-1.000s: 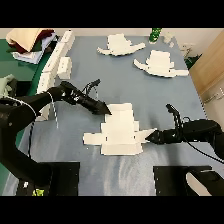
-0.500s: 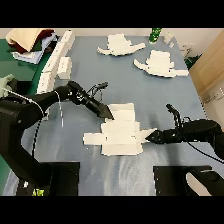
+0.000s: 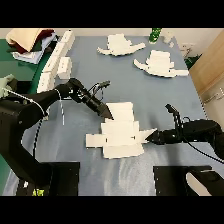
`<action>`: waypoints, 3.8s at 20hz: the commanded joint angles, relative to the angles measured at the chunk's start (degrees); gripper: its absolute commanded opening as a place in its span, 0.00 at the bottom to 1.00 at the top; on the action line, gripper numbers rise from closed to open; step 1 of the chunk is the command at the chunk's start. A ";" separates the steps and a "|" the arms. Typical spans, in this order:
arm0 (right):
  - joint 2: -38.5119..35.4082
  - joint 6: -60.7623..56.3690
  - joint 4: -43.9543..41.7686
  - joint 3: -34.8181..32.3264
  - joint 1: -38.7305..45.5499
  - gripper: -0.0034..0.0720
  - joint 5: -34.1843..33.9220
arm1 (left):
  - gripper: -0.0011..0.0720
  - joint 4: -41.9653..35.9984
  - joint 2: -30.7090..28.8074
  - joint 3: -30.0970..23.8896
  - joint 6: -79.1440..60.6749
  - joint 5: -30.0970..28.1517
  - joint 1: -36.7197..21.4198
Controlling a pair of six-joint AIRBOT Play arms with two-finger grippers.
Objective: Fold the box.
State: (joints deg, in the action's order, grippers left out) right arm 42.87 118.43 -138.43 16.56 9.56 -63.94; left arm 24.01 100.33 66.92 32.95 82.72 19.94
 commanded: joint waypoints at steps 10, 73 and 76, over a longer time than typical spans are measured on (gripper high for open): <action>0.02 -3.58 9.55 3.43 0.22 0.54 12.59 | 0.03 1.42 -0.61 2.25 -10.25 0.98 0.00; 0.02 -18.97 11.34 17.64 0.68 0.33 13.88 | 0.02 -0.15 -17.07 -12.00 -30.58 -18.78 7.50; 0.02 -18.97 11.34 17.64 0.68 0.33 13.92 | 0.02 -0.48 -24.22 -17.22 -34.51 -26.03 7.50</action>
State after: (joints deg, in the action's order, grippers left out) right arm 42.87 99.44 -127.09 34.15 10.28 -49.80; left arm 24.14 80.79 53.39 1.87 62.50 27.27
